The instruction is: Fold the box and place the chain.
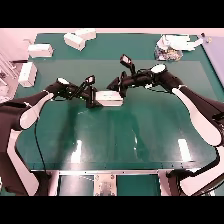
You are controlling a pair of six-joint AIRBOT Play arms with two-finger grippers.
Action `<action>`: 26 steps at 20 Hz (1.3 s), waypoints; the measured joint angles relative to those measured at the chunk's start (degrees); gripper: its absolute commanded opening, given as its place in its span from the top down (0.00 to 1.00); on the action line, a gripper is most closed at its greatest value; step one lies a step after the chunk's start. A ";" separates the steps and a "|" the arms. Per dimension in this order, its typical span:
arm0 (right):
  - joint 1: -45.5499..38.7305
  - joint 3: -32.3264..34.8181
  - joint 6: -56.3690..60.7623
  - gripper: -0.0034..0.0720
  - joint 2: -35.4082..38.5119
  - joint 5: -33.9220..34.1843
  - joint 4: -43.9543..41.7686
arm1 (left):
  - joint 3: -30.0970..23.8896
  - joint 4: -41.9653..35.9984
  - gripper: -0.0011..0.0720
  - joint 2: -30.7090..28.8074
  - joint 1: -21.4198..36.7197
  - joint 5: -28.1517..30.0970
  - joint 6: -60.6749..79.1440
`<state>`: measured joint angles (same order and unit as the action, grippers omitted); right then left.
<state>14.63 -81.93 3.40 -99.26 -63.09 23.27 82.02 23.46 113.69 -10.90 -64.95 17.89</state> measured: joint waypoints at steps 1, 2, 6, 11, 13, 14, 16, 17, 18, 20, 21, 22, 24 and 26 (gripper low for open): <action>-0.57 0.94 0.87 0.95 1.38 1.16 0.02 | 0.00 0.02 0.12 0.00 0.00 0.00 0.02; -1.22 2.43 1.73 0.95 3.43 3.06 -0.13 | 0.00 0.02 0.12 0.00 0.00 -0.02 0.09; -4.04 12.66 4.79 0.95 15.08 11.39 0.07 | 0.00 0.04 0.12 0.00 0.00 -0.02 0.13; -9.88 29.51 8.02 0.95 32.06 20.85 0.28 | 0.00 0.04 0.12 0.00 0.00 -0.04 0.13; -12.52 35.65 8.37 0.95 38.10 22.47 0.44 | 0.00 -0.11 0.12 0.02 0.00 -0.09 0.13; -13.88 38.51 8.55 0.95 40.70 23.21 0.70 | 0.00 -0.35 0.12 0.04 0.00 -0.13 0.11; -16.00 43.15 8.76 0.95 44.81 24.15 0.72 | 0.00 -1.46 0.12 0.04 0.00 -0.07 0.09; -16.79 45.00 8.90 0.95 46.29 24.22 0.87 | 0.00 -2.05 0.12 0.04 0.00 -0.11 0.09; -17.49 46.60 8.94 0.95 47.60 24.57 0.87 | 0.00 -2.47 0.12 0.04 0.00 -0.13 0.09; -18.29 48.81 8.98 0.95 49.11 24.79 0.94 | 0.00 -3.15 0.12 0.04 0.00 -0.17 0.09; -18.49 49.46 9.01 0.95 49.59 24.90 0.92 | 0.00 -3.39 0.13 0.04 0.00 -0.17 0.09; -18.69 49.99 9.03 0.95 49.96 24.94 0.92 | 0.00 -3.58 0.13 0.04 0.00 -0.15 0.09; -18.86 50.62 9.20 0.95 50.40 25.03 0.94 | 0.00 -4.46 0.95 0.04 0.00 0.39 0.09; -19.02 50.97 9.42 0.95 50.60 25.11 0.98 | 0.00 -5.42 0.96 -0.17 0.13 1.64 0.17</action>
<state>-4.38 -30.96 12.82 -48.66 -37.98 24.25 82.02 18.04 113.51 -10.76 -63.31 18.06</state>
